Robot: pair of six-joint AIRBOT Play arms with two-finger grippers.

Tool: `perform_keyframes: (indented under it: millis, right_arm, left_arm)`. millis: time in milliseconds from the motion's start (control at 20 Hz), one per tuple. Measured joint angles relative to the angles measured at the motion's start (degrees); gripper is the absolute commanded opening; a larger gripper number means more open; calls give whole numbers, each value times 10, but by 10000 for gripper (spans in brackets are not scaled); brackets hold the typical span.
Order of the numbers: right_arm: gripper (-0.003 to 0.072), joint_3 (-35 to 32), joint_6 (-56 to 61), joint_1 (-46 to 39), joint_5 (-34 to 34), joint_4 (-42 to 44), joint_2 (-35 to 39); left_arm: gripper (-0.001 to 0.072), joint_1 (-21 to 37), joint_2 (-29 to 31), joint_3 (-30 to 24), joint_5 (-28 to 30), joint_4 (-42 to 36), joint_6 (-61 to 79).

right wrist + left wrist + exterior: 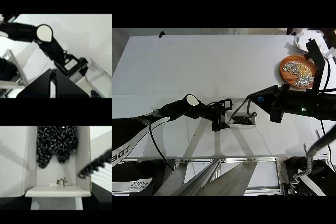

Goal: Fold the box and place the chain.

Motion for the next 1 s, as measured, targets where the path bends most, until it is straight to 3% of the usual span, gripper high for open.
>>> perform_keyframes:
  millis: [450,750,1000]
  right_arm:
    - [17,0,-9,0,-57,-2,-1]
    - [18,-2,-7,0,-11,-71,-24]
    - [18,-31,-20,0,1,-85,-88]
  left_arm:
    - [410,0,0,0,0,0,0]
    - [410,0,0,0,0,0,0]
    - [410,0,0,0,0,0,0]
